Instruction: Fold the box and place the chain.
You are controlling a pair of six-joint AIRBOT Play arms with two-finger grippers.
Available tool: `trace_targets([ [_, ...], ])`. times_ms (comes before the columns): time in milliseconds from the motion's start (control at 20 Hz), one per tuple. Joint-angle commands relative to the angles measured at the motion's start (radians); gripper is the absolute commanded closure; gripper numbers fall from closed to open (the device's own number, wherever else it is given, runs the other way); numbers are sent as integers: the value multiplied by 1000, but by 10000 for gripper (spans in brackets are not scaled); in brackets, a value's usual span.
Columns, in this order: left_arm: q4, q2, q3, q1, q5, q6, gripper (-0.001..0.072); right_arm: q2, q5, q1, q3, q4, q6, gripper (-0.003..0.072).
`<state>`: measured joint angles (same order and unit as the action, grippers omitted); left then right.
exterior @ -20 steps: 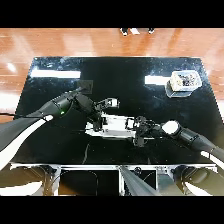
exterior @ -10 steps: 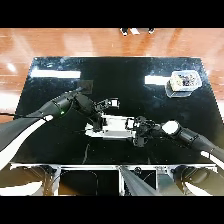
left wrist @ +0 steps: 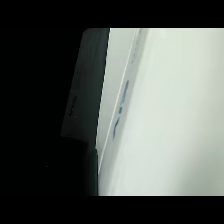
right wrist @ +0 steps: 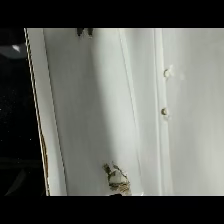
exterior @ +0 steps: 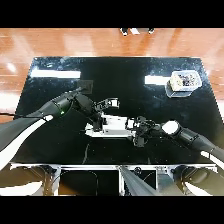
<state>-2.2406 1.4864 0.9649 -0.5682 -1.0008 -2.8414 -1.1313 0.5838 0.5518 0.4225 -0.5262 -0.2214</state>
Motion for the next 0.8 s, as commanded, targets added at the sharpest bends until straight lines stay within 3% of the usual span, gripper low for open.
trace_targets([
  [0, -1, 0, 1, 0, -2, 1, 690, 0, -1, 1, 0, -2, 0, 188],
  [300, -1, -1, 2, 0, -17, 28, 672, 0, -5, 1, 0, -2, 0, 188],
  [350, -1, -1, 2, 0, -18, 56, 583, 0, -5, 1, 0, -2, 0, 188],
  [450, 0, -1, 2, 0, -19, 100, 480, 0, -5, 1, 0, -2, 0, 188],
  [650, 5, -20, 2, 0, -21, 143, 124, 0, -5, 1, 0, -2, 1, 188],
  [750, 42, -39, 2, 1, -28, 204, 84, 0, -5, 1, 0, -2, 1, 188],
])
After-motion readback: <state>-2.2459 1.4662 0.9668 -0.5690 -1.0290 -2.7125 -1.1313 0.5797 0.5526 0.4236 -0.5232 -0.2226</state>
